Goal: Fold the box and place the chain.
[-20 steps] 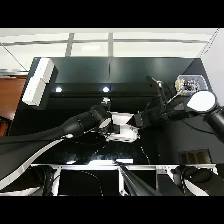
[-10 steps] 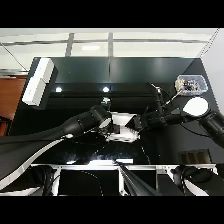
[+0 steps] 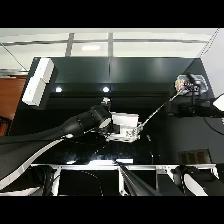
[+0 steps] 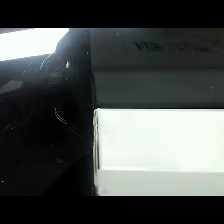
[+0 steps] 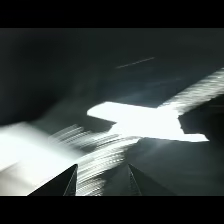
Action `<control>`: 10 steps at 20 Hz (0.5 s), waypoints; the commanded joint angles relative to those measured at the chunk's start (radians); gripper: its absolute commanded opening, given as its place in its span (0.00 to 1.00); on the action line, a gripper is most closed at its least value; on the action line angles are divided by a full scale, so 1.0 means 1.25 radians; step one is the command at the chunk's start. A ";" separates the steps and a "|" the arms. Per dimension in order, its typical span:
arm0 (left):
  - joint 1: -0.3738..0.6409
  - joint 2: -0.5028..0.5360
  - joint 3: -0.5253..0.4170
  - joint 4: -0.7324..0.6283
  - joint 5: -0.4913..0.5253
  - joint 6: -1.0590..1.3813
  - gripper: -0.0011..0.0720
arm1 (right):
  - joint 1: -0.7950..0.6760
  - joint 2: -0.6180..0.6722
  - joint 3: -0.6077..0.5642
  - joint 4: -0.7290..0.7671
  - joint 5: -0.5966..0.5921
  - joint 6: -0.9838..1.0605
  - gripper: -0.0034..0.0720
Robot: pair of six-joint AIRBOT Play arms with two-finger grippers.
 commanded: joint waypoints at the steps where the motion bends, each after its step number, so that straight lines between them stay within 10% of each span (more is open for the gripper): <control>1: 0.001 0.000 0.000 0.000 0.003 0.000 0.06 | -0.096 -0.027 -0.034 -0.288 -0.209 0.248 0.55; 3: 0.001 0.000 0.000 0.000 0.003 0.000 0.06 | -0.111 -0.100 -0.022 -0.248 -0.270 0.266 0.55; 5: 0.001 0.000 0.000 0.000 0.003 0.000 0.06 | -0.111 -0.201 0.018 -0.197 -0.289 0.260 0.99; 10: 0.001 0.000 0.000 0.000 0.000 0.000 0.06 | -0.111 -0.396 0.154 -0.146 -0.291 0.254 0.99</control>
